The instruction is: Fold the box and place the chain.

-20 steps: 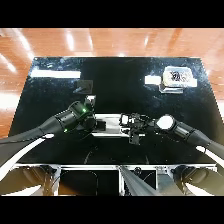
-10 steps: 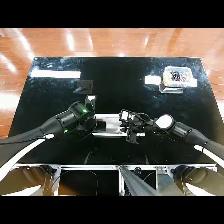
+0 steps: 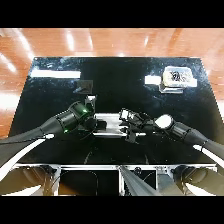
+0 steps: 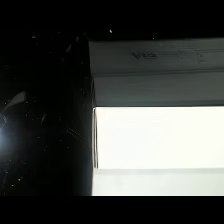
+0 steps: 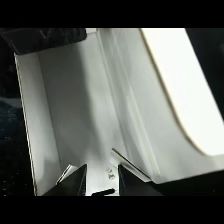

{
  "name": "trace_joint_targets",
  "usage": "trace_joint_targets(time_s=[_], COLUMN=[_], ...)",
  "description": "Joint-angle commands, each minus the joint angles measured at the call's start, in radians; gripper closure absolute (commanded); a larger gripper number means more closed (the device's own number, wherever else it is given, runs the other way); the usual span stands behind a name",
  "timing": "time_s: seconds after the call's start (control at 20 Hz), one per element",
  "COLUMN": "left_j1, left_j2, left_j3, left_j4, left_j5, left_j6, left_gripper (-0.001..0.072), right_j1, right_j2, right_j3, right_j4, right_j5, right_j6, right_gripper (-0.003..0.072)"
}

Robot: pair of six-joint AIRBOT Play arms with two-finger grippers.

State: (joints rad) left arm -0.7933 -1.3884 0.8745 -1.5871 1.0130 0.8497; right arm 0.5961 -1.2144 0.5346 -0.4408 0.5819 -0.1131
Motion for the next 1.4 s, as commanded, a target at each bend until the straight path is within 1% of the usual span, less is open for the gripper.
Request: trace_joint_targets(time_s=[0.0,0.05,0.1,0.15,0.2,0.25,0.5,0.65,0.8,0.95,1.1,1.3,1.35], left_j1=[-0.001,-0.001,-0.001,-0.001,-0.001,-0.001,-0.001,-0.001,-0.001,0.000,0.000,0.000,0.000], left_j2=[0.000,0.000,0.000,0.000,0.000,0.000,0.000,0.000,0.000,0.000,0.000,-0.001,-0.001], left_j3=[0.000,0.000,0.000,0.000,0.000,0.000,0.000,0.000,0.000,0.000,0.000,0.000,0.000], left_j4=[0.000,0.000,0.000,0.000,0.000,0.000,0.000,0.000,0.000,0.001,0.001,0.002,0.002], left_j5=[0.003,0.003,0.003,0.003,0.003,0.003,0.003,0.001,0.001,0.000,-0.001,-0.006,-0.006], left_j6=[0.000,0.000,0.000,0.000,0.000,0.000,0.000,0.000,0.000,0.000,0.000,0.000,0.000], left_gripper=[0.0685,0.0685,0.0685,0.0685,0.0685,0.0685,0.0685,0.0685,0.0685,0.0685,0.0685,0.0685,0.0685], right_j1=[0.000,0.000,0.000,0.000,0.000,0.000,-0.010,-0.067,-0.147,-0.247,-0.361,-0.494,-0.528], right_j2=[-0.001,-0.001,-0.001,-0.001,-0.001,-0.001,-0.001,0.000,0.001,0.001,0.001,0.001,0.001], right_j3=[0.001,0.001,0.001,0.001,0.001,0.001,0.001,0.001,0.001,0.001,0.001,0.001,0.002], right_j4=[0.002,0.002,0.002,0.002,0.002,0.002,-0.006,-0.008,-0.010,-0.009,-0.002,0.032,0.033], right_j5=[0.000,0.000,0.000,0.000,0.000,0.000,-0.019,-0.015,0.022,0.133,0.306,0.566,0.622], right_j6=[0.000,0.000,0.000,0.000,0.000,0.000,0.001,0.037,0.113,0.279,0.497,0.519,0.568], right_gripper=[0.0295,0.0234,0.0235,0.0263,0.0419,0.0494,0.0492,0.0491,0.0491,0.0491,0.0491,0.0504,0.0671])
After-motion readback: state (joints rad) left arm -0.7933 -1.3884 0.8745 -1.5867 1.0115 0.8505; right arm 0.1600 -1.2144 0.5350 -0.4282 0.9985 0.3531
